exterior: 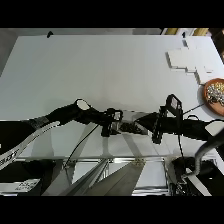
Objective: Fold the box and place the chain.
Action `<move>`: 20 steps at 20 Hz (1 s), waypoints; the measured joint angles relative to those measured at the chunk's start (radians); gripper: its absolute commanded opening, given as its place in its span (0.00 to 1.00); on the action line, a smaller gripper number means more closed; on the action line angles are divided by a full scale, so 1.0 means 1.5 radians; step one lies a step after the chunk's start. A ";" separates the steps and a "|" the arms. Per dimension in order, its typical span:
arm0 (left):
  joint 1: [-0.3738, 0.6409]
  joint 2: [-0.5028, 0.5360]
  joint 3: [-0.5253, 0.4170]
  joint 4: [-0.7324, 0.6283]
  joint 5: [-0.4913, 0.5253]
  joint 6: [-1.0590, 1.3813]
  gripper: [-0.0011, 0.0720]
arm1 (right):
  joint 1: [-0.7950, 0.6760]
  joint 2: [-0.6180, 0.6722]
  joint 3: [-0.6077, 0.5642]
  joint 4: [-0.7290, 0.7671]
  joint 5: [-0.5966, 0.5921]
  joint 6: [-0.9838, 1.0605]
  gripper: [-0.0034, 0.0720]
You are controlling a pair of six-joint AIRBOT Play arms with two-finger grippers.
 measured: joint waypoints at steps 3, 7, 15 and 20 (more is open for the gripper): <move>0.000 0.000 0.000 0.000 0.000 0.000 0.20 | 0.000 -0.049 -0.002 -0.009 -0.004 0.000 0.32; 0.000 0.000 0.000 0.000 0.000 0.000 0.20 | 0.000 -0.072 0.021 -0.064 0.007 0.004 0.32; 0.000 0.000 0.000 0.000 0.000 0.000 0.20 | 0.000 -0.083 0.129 -0.409 0.055 0.073 0.20; 0.000 0.000 0.000 0.000 0.000 0.000 0.20 | 0.000 -0.131 0.138 -0.451 0.074 -0.007 0.46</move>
